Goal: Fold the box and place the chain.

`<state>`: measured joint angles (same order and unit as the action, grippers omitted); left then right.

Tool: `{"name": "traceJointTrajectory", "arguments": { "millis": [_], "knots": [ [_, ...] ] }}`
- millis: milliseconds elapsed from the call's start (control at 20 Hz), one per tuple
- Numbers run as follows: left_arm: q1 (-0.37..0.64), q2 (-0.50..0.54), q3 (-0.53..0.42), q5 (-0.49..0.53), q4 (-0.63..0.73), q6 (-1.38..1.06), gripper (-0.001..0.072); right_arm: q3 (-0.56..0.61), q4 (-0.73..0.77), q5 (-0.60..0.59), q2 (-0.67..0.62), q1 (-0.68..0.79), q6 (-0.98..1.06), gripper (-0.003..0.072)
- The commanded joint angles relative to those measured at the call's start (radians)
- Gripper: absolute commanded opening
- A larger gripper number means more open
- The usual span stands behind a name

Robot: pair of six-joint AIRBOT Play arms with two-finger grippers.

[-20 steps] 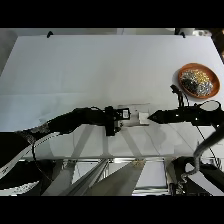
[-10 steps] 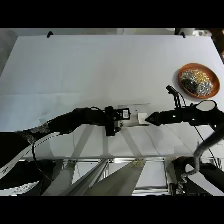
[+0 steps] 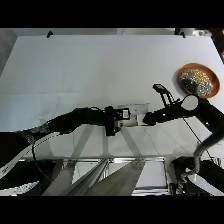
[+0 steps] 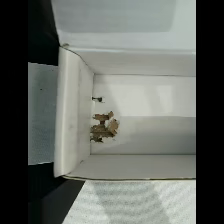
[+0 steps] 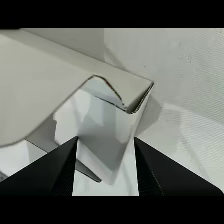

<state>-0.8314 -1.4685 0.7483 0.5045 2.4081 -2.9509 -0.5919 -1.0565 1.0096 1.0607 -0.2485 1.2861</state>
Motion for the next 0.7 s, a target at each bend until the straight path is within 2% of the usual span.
{"name": "traceJointTrajectory", "arguments": {
  "millis": [0,150,400,650],
  "knots": [
    [0.001,0.001,0.000,0.000,0.000,0.000,0.0153,-0.011,-0.069,-0.058,0.008,-0.076,0.138,0.0396],
    [0.001,0.001,0.000,0.000,0.000,0.000,0.0153,-0.011,-0.101,-0.081,0.019,-0.110,0.215,0.0399],
    [0.001,0.001,0.000,0.000,0.000,0.000,0.0153,-0.013,-0.285,-0.136,0.043,-0.186,0.406,0.0400],
    [0.001,0.001,0.000,0.000,0.000,0.000,0.0153,-0.040,-0.331,-0.174,0.058,-0.223,0.458,0.0380]
  ]
}}
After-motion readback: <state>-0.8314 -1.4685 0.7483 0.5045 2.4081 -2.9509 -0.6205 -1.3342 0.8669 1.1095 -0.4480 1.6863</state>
